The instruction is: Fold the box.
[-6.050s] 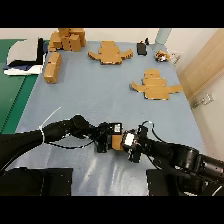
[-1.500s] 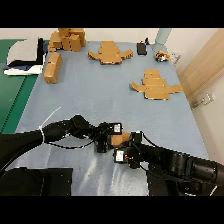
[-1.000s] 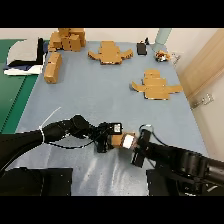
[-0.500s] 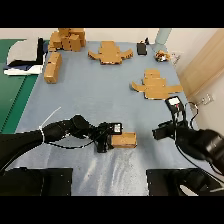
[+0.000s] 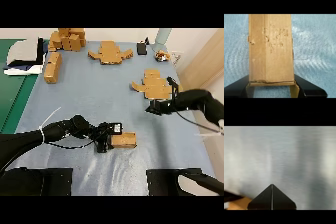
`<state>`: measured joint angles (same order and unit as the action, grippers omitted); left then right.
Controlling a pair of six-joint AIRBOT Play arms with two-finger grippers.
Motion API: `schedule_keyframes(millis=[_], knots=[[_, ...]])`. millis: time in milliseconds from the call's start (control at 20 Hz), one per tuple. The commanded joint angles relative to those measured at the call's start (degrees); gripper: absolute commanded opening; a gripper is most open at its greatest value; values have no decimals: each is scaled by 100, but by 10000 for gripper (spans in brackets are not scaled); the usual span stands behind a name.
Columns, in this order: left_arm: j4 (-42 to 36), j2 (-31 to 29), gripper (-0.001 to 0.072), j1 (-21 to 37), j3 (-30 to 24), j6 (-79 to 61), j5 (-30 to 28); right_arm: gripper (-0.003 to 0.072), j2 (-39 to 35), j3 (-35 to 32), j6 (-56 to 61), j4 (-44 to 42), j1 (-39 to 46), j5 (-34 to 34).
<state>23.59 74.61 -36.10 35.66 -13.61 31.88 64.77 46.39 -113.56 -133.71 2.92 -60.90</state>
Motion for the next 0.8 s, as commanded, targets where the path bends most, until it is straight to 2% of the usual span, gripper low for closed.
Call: schedule_keyframes(millis=[0,50,250,550,750], knots=[[2,4,461,2,0,-2,0,3,1003,835,-2776,-2518,450,-3082],[2,4,461,2,0,-2,0,4,1014,817,-2830,-2688,444,-3333],[2,4,461,2,0,-2,2,5,837,232,-2302,-2557,157,-3314],[2,4,461,2,0,-2,0,5,181,-1668,-2968,-2649,-109,-2151],[2,4,461,2,0,-2,0,5,-181,-2358,-3115,-2632,-111,-2013]])
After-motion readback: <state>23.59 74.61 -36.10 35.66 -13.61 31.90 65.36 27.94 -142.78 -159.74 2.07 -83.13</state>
